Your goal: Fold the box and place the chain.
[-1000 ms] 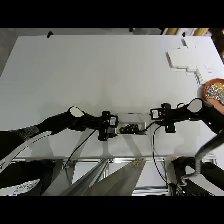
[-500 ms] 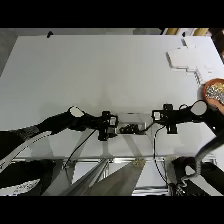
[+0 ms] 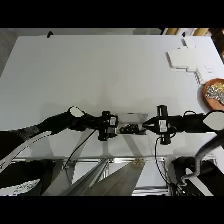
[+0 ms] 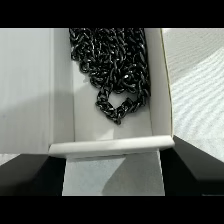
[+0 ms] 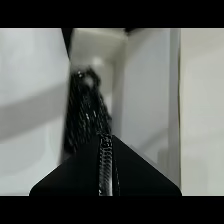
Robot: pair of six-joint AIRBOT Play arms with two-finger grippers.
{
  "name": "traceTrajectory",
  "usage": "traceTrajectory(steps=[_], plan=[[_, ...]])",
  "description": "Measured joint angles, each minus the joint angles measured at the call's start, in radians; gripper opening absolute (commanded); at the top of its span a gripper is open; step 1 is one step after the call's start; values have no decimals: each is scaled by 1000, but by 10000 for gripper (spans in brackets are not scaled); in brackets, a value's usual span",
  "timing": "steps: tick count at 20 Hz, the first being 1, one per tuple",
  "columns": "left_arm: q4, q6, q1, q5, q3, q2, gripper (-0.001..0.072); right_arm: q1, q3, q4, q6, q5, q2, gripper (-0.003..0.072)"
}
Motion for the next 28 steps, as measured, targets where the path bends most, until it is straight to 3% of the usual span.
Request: traceTrajectory(steps=[6,8,10,12,15,16,19,23,24,26,28], plan=[[0,0,0,0,0,0,372,195,0,109,6,-154,-9,23],[0,0,0,0,0,0,372,224,0,117,7,-195,-45,172],[0,0,0,0,0,0,372,234,3,115,7,-214,-79,186],[0,0,0,0,0,0,372,203,25,93,7,-201,-97,183],[0,0,0,0,0,0,372,71,92,38,7,-77,-110,176],[0,0,0,0,0,0,372,16,108,16,7,-26,-113,109],[0,0,0,0,0,0,372,-133,136,-74,11,94,-117,103],[0,0,0,0,0,0,372,-221,117,-180,19,124,-143,105],[0,0,0,0,0,0,372,-229,100,-195,21,118,-153,136],[0,0,0,0,0,0,372,-229,53,-218,23,76,-168,278],[0,0,0,0,0,0,372,-212,7,-234,11,6,-179,283]])
